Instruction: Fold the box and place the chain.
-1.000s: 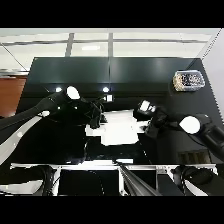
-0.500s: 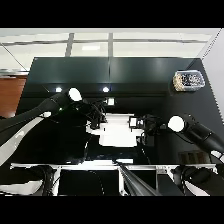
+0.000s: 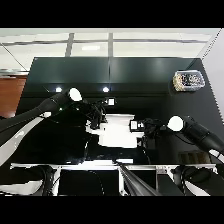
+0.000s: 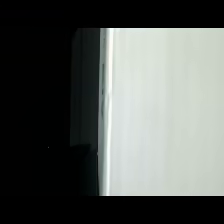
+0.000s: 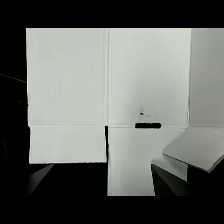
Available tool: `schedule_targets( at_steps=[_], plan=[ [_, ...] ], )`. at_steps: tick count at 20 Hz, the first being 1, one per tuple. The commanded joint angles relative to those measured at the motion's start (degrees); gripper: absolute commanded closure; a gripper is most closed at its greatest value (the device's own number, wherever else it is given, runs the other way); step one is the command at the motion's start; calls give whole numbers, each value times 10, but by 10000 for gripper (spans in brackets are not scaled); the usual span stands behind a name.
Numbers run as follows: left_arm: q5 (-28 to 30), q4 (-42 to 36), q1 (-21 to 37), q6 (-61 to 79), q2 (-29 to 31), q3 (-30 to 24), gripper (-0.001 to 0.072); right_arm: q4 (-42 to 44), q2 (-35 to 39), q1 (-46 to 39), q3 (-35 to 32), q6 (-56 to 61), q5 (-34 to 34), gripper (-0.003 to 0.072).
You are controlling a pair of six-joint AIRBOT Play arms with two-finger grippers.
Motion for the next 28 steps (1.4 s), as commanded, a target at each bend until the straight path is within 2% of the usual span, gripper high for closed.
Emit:
schedule_targets(
  at_steps=[1, 6, 9, 15, 21, 28],
  plan=[
    [0, 0, 0, 0, 0, 0, 683, 2, 0, -14, -1, -13, 9, -20],
    [0, 0, 0, 0, 0, 0, 683, 12, 0, -13, -2, -15, 13, -20],
    [-1, 0, 0, 0, 0, 0, 682, 65, 0, -5, -2, -23, 8, -20],
    [0, 0, 0, 0, 0, 0, 682, 121, -1, 44, -6, -23, -98, -20],
    [-1, 0, 0, 0, 0, 0, 682, 97, 3, 36, 9, -22, -101, -20],
    [-2, 0, 0, 0, 0, 0, 683, 119, 4, -29, 29, -44, -93, -20]
  ],
)
